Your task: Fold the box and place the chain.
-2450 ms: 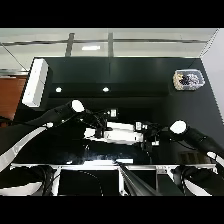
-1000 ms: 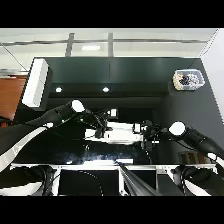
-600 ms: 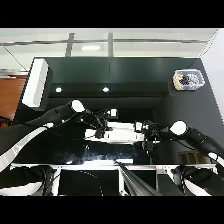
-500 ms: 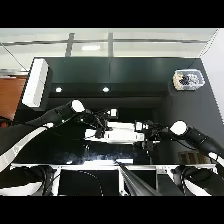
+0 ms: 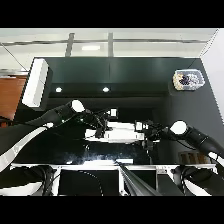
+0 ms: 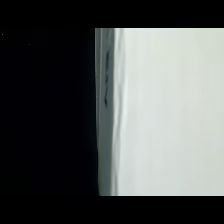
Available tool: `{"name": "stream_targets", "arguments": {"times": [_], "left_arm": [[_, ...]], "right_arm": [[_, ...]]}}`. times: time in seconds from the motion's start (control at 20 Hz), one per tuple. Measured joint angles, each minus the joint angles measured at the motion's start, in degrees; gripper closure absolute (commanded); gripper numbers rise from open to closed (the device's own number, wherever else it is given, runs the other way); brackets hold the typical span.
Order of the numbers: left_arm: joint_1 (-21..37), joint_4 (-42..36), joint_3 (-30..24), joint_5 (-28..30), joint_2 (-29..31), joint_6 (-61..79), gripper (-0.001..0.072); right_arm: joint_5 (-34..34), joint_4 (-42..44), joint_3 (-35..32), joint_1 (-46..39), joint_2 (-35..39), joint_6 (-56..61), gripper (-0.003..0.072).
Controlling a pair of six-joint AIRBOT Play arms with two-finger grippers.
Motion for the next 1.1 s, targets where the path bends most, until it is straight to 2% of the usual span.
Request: {"name": "stream_targets", "arguments": {"times": [0.25, 0.35, 1.1], "left_arm": [[0.00, 0.00, 0.00, -0.04, 0.00, 0.00, 0.0686], [0.00, 0.00, 0.00, -0.04, 0.00, 0.00, 0.0685], [0.00, 0.35, -0.02, -0.39, 0.98, -0.04, 0.0686]], "right_arm": [[-0.09, 0.04, -0.09, 0.00, 0.00, -0.59, 0.0199], [-0.09, 0.04, -0.13, 0.00, 0.00, -0.66, 0.0433], [-0.20, 0.31, -0.55, 0.00, 0.00, -0.87, 0.0434]]}}
